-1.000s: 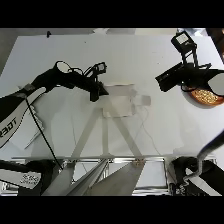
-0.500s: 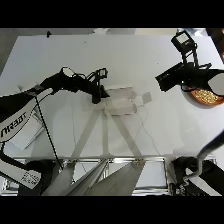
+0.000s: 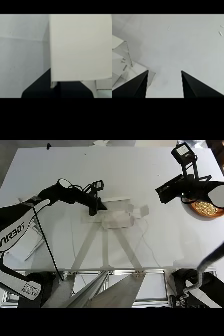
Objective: Fold the box and place the chain.
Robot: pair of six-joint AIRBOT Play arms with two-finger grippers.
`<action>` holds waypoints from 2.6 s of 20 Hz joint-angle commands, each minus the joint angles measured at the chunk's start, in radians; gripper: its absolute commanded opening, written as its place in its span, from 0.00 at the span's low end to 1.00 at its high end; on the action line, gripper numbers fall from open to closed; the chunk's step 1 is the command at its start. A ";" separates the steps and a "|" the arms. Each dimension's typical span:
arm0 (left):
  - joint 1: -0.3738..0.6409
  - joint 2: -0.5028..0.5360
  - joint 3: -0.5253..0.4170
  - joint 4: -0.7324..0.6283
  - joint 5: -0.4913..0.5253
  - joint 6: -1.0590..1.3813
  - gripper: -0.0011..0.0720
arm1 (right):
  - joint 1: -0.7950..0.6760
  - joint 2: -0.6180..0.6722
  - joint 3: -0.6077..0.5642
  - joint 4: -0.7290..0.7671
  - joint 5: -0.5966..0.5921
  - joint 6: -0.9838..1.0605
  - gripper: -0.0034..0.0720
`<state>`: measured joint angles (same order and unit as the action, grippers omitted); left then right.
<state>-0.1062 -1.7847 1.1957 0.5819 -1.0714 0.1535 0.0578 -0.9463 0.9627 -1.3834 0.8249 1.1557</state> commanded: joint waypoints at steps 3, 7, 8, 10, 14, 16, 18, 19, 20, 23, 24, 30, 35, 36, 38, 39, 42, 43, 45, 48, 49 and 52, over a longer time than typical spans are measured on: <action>0.014 0.005 0.053 0.014 -0.079 0.003 0.02 | 0.000 0.001 0.001 0.008 0.001 0.006 0.64; 0.013 0.004 0.089 0.022 -0.086 0.005 0.02 | 0.000 0.001 0.001 0.008 0.002 0.026 0.64; 0.013 0.000 0.089 0.034 -0.092 0.004 0.02 | 0.000 0.001 0.001 0.008 0.002 0.026 0.64; 0.011 -0.013 0.089 0.058 -0.108 0.004 0.02 | 0.000 0.001 0.001 0.008 0.002 0.026 0.64; 0.011 -0.026 0.089 0.063 -0.106 0.005 0.02 | 0.000 0.001 0.001 0.008 0.002 0.026 0.64; 0.011 -0.026 0.089 0.063 -0.100 0.005 0.02 | 0.000 0.001 0.001 0.008 0.002 0.027 0.64; 0.011 -0.026 0.089 0.063 -0.085 0.005 0.02 | 0.000 0.001 0.001 0.015 0.002 0.026 0.64; 0.011 -0.026 0.089 0.064 -0.075 0.005 0.03 | 0.000 0.001 0.001 0.021 0.002 0.026 0.64; 0.011 -0.026 0.089 0.064 -0.064 0.004 0.03 | 0.000 0.001 0.001 0.024 0.002 0.026 0.64; 0.011 -0.026 0.089 0.063 -0.040 0.004 0.03 | 0.000 0.001 0.001 0.025 0.002 0.026 0.64; 0.011 -0.026 0.089 0.062 -0.035 0.004 0.03 | 0.000 0.001 0.001 0.025 0.002 0.026 0.64; 0.011 -0.026 0.089 0.062 -0.036 0.003 0.03 | 0.000 0.001 0.001 0.026 0.003 -0.035 0.64; 0.011 -0.026 0.089 0.062 -0.036 0.004 0.03 | 0.001 0.029 0.001 0.225 0.116 -0.374 0.58; 0.011 -0.026 0.089 0.062 -0.036 0.003 0.03 | 0.001 0.048 0.001 0.274 0.143 -0.444 0.59; 0.011 -0.026 0.089 0.062 -0.036 0.003 0.03 | 0.001 0.098 0.001 0.342 0.164 -0.583 0.89; 0.011 -0.026 0.089 0.062 -0.036 0.003 0.03 | 0.001 0.125 0.001 0.374 0.164 -0.649 0.98; 0.011 -0.026 0.089 0.062 -0.036 0.003 0.03 | 0.002 0.187 0.001 0.465 0.223 -0.776 0.98; 0.011 -0.026 0.089 0.062 -0.036 0.003 0.03 | 0.001 0.196 0.001 0.507 0.280 -0.775 0.98; 0.011 -0.026 0.089 0.062 -0.036 0.003 0.03 | 0.001 0.210 0.001 0.533 0.385 -0.759 0.96; 0.011 -0.026 0.089 0.062 -0.036 0.003 0.03 | 0.001 0.212 0.001 0.529 0.414 -0.760 0.96; 0.011 -0.026 0.089 0.062 -0.036 0.003 0.03 | 0.001 0.212 0.001 0.520 0.416 -0.760 0.96; 0.011 -0.026 0.089 0.062 -0.036 0.003 0.03 | 0.000 0.211 0.001 0.562 0.346 -0.732 0.96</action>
<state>-0.0948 -1.8103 1.2831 0.6441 -1.1076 0.1570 0.0582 -0.7383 0.9630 -0.8597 1.1973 0.4034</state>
